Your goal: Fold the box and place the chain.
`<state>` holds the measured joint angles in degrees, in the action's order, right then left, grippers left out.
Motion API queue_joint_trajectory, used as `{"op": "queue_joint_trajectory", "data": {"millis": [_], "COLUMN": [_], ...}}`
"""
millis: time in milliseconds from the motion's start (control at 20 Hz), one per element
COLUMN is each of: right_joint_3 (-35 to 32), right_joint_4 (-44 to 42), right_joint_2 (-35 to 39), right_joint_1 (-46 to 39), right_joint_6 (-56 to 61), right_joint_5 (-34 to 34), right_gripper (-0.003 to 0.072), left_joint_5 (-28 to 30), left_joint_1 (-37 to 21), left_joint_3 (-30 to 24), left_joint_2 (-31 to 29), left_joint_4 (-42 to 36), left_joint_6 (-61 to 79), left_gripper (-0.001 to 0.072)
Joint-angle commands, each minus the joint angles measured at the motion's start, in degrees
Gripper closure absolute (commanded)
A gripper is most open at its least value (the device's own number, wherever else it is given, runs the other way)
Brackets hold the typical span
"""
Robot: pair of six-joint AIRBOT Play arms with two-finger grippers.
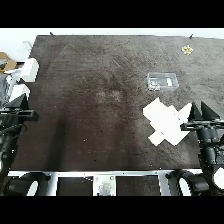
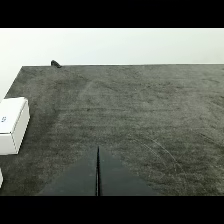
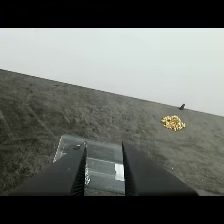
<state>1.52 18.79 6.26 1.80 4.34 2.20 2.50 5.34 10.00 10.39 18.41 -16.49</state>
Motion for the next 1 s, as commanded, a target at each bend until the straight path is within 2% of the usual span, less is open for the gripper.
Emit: {"op": "queue_joint_trajectory", "data": {"millis": [0,200,300,500,650,750,800,850,950], "right_joint_3": [-0.57,-0.57,-0.48,3.45,11.65,19.10,22.80,26.45,33.55], "right_joint_4": [0.00,-0.07,-0.90,-1.73,-1.75,-5.70,-7.26,-7.32,-6.93], "right_joint_2": [0.04,0.04,-0.22,-6.49,-16.52,-27.02,-32.22,-37.51,-48.11], "right_joint_1": [0.04,0.04,0.00,0.02,-0.04,-1.07,-2.43,-4.35,-10.99], "right_joint_6": [-0.02,0.02,0.04,0.02,0.04,0.24,0.26,0.28,3.93], "right_joint_5": [-0.02,-0.04,0.92,1.27,2.32,2.84,1.29,-1.33,-12.11], "right_gripper": [0.0428,0.0426,0.0339,0.0339,0.0339,0.0329,0.0223,0.0227,0.0228], "left_joint_5": [0.00,0.00,0.02,0.02,0.02,0.00,0.00,0.02,0.00], "left_joint_1": [0.02,0.02,0.02,0.02,0.02,0.02,0.02,0.02,0.02], "left_joint_3": [0.00,0.00,0.00,0.00,0.00,0.00,0.00,0.00,0.00], "left_joint_2": [-0.02,-0.02,-0.02,-0.02,-0.02,-0.02,-0.02,-0.02,-0.02], "left_joint_4": [0.00,0.00,0.00,0.00,0.00,0.00,0.00,0.00,0.00], "left_joint_6": [0.02,0.02,0.02,0.02,0.02,0.02,0.02,0.02,0.02], "left_gripper": [0.0698,0.0698,0.0698,0.0698,0.0698,0.0698,0.0698,0.0698,0.0698]}}
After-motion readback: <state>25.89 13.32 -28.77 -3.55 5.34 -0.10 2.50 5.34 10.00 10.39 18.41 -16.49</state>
